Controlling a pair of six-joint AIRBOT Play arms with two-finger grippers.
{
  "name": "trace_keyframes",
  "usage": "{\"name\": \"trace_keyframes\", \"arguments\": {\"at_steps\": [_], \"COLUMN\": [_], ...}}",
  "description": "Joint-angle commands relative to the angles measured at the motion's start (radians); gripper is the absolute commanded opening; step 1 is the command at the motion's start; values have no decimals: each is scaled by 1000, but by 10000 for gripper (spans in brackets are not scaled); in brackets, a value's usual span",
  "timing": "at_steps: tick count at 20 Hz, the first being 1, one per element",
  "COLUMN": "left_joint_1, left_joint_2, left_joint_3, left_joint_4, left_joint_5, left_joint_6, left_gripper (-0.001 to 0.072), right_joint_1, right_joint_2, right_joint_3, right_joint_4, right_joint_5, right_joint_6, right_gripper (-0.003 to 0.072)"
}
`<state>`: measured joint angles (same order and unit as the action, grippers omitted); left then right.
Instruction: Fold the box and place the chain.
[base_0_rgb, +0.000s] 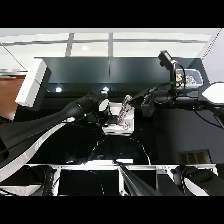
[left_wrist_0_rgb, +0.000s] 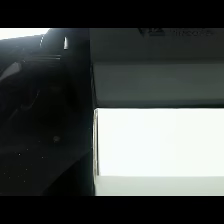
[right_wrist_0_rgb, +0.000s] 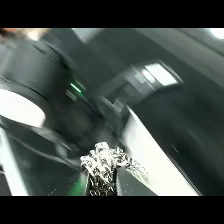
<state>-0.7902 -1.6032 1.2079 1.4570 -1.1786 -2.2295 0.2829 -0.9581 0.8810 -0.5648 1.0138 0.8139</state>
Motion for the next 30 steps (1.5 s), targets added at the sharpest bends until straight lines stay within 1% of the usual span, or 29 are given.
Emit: {"name": "trace_keyframes", "arguments": {"at_steps": [1,3,6,7,8,9,11,14,16,18,22,26,30], "left_joint_1": [-1,0,0,0,0,0,0,0,0,-1,0,-1,-1], "left_joint_2": [0,0,0,0,0,0,0,0,0,0,2,25,32], "left_joint_3": [1,1,1,1,1,1,1,1,1,1,2,2,2], "left_joint_4": [0,0,0,0,0,0,0,-2,-12,-13,28,23,19], "left_joint_5": [0,0,1,1,1,0,1,-6,-24,-27,-17,24,30], "left_joint_6": [0,0,0,0,0,0,0,0,0,0,-51,-53,-53], "left_gripper": [35,35,35,35,35,35,35,35,35,35,35,35,35], "right_joint_1": [3,38,95,94,82,58,-27,-227,-339,-410,-421,-421,-421], "right_joint_2": [-23,-67,-141,-148,-147,-146,-123,-40,-3,11,11,11,11], "right_joint_3": [-55,-112,-121,-121,-120,-117,-107,-108,-108,-108,-108,-108,-108], "right_joint_4": [-163,-130,-120,-121,-127,-137,-210,-302,-307,-304,-301,-300,-300], "right_joint_5": [-5,-50,-138,-147,-137,-98,-6,90,111,100,77,79,82], "right_joint_6": [114,114,114,115,119,122,146,170,169,165,165,165,165], "right_gripper": [16,17,18,40,190,317,317,316,316,316,316,316,316]}}
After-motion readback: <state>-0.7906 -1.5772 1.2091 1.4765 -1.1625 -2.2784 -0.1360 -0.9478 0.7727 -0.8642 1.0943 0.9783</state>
